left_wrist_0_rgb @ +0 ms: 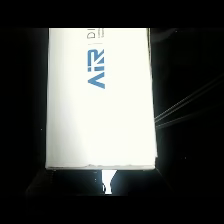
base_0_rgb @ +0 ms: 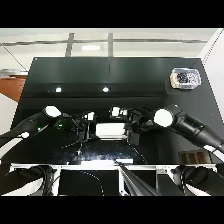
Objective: Fold the box and place the chain.
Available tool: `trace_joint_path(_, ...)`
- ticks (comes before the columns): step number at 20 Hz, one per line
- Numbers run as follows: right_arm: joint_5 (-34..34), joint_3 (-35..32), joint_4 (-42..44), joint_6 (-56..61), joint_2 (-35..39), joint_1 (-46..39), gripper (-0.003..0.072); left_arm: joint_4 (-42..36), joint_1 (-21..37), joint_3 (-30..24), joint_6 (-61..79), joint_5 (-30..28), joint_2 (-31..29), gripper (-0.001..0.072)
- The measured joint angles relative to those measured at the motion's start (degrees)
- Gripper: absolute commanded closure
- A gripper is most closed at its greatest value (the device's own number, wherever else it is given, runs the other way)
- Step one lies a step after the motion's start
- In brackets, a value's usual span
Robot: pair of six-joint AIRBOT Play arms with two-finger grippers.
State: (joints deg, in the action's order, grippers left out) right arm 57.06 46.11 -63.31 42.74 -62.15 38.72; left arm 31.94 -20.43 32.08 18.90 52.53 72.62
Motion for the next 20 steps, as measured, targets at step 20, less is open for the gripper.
trace_joint_path(20,1.9,-3.3,37.7,24.0,-10.5,-9.1,0.064,0.0,0.0,0.0,0.0,0.0,0.0,0.015)
